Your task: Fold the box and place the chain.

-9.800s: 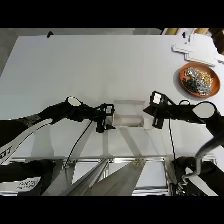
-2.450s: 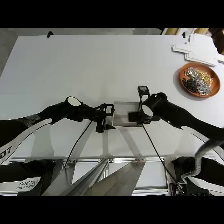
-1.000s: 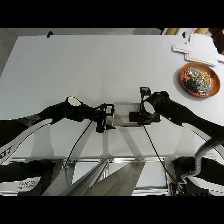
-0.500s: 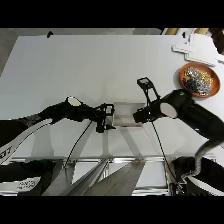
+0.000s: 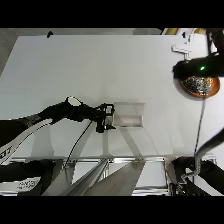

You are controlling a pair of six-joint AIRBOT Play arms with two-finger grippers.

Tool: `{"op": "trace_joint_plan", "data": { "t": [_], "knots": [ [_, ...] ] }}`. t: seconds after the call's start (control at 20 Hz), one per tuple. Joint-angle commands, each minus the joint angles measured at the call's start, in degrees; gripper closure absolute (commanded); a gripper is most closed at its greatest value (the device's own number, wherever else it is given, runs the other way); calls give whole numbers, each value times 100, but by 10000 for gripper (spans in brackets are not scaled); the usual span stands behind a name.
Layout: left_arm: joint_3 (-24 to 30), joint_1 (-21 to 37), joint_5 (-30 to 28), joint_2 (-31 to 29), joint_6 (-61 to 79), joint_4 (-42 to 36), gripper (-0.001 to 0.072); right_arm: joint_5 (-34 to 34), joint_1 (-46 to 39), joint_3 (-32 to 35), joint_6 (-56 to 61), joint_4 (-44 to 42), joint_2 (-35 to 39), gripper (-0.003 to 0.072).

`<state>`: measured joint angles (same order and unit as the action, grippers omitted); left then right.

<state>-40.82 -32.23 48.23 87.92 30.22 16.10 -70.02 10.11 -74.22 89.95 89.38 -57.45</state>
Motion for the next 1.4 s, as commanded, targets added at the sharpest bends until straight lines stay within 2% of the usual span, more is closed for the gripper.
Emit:
{"op": "trace_joint_plan", "data": {
  "t": [0.0,0.4,0.6,0.95,1.1,1.35],
  "knots": [
    [-2,0,-2,2,2,2,505,144,-1141,-688,-308,-273,-702,399],
    [-2,0,-2,2,0,2,505,369,-2610,-691,-498,-291,-2516,398],
    [-2,0,-2,2,0,2,505,354,-3049,-691,-981,-260,-3080,398],
    [-2,0,-2,2,0,2,505,376,-3178,-688,-1346,-109,-3663,402],
    [-2,0,-2,2,2,2,505,343,-3178,-688,-1425,-109,-3764,468],
    [-2,0,-2,2,0,2,505,365,-3178,-686,-1853,-129,-3910,469]
  ]
}}
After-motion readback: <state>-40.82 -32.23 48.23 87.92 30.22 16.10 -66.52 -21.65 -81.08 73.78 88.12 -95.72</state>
